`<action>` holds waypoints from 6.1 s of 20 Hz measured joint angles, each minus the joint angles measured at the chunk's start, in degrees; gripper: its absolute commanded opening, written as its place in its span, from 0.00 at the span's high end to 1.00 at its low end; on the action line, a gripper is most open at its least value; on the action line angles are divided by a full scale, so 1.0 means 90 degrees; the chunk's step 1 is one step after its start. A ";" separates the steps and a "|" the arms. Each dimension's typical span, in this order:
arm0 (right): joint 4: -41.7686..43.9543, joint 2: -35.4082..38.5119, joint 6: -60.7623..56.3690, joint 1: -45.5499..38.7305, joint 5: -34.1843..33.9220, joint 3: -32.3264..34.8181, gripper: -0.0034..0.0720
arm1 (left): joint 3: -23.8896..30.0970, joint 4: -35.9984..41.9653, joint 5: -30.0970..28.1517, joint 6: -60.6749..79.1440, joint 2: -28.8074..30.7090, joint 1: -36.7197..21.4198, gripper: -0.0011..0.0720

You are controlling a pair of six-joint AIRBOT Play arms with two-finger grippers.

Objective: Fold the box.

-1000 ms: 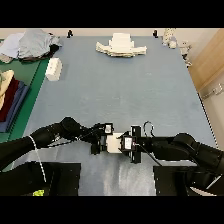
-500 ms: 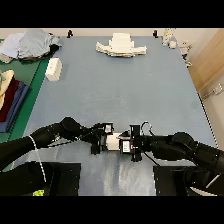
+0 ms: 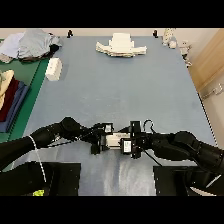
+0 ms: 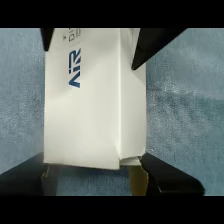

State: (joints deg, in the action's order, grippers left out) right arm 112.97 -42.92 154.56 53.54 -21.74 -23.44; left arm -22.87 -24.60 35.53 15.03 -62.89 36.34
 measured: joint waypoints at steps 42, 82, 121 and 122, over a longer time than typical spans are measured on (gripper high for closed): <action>0.0515 0.0818 -0.1226 -0.0124 -0.0418 0.0117 0.86 | 0.0000 -0.0005 0.0010 0.0015 0.0000 0.0000 0.29; 0.1826 0.1049 -0.3626 0.0687 0.2560 0.1744 0.93 | 0.0000 -0.0005 0.0000 0.0010 0.0000 0.0000 0.29; -0.2181 -0.3585 -0.7839 -0.3648 -0.5583 -0.4626 0.93 | -0.0503 -0.1559 -0.0090 -0.3041 0.1107 -0.2225 0.29; -0.2176 -0.3585 -0.7839 -0.3648 -0.5586 -0.4626 0.93 | -0.0619 -0.1809 -0.0092 -0.3512 0.1173 -0.2841 0.29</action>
State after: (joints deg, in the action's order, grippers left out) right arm 93.38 -75.18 84.01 20.71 -72.01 -65.08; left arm -28.45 -40.88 34.70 -16.58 -52.34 10.76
